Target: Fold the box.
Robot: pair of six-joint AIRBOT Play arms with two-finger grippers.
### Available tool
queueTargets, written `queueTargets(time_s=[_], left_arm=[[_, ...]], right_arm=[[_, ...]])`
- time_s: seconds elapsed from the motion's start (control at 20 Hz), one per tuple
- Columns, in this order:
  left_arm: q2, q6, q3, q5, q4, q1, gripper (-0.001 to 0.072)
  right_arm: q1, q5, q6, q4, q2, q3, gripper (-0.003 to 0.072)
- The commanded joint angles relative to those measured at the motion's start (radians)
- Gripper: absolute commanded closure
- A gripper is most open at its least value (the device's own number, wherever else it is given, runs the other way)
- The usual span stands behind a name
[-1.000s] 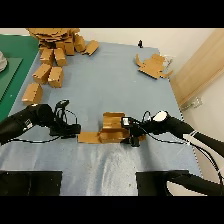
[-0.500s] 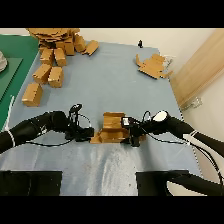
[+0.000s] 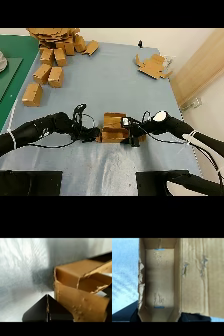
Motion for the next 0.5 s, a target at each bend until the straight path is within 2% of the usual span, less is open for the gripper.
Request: queueTargets(time_s=[0.0,0.2,0.45], left_arm=[[0.040,0.003,0.000,0.024,-0.039,0.000,0.0699],[0.044,0.002,0.000,0.017,-0.133,0.000,0.0698],[0.039,0.002,0.000,0.105,-0.164,0.000,0.0698]], right_arm=[[0.000,0.000,0.000,-0.001,0.000,0.000,0.0192],[0.000,0.000,0.000,-0.001,0.000,0.000,0.0192],[0.000,0.000,0.001,-0.001,0.000,0.000,0.0192]])
